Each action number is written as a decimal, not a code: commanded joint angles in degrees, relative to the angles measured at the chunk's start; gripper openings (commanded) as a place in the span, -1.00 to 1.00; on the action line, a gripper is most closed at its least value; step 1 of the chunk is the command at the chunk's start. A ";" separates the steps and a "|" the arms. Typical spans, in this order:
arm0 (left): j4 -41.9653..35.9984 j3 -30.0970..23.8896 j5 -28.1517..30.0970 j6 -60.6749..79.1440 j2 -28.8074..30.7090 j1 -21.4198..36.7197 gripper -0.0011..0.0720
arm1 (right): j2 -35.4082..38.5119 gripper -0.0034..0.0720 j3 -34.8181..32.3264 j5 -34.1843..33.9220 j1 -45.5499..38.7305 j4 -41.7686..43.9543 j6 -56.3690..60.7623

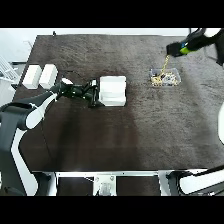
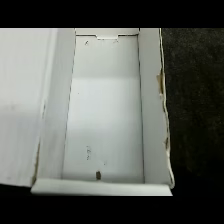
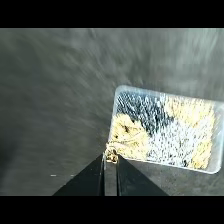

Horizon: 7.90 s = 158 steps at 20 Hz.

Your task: Fold the box and place the chain.

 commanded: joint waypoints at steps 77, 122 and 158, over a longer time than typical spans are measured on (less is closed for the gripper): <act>0.00 0.00 0.00 0.00 0.04 0.04 0.61 | -2.99 0.47 -47.76 -50.80 -0.85 22.69 11.47; -0.02 0.00 -0.15 0.00 0.04 0.04 0.61 | 29.40 -0.89 -44.68 -45.38 12.31 27.47 1.36; -0.04 0.00 -0.15 0.00 0.04 0.04 0.61 | 4.31 -0.88 -45.66 -52.28 32.39 27.50 4.15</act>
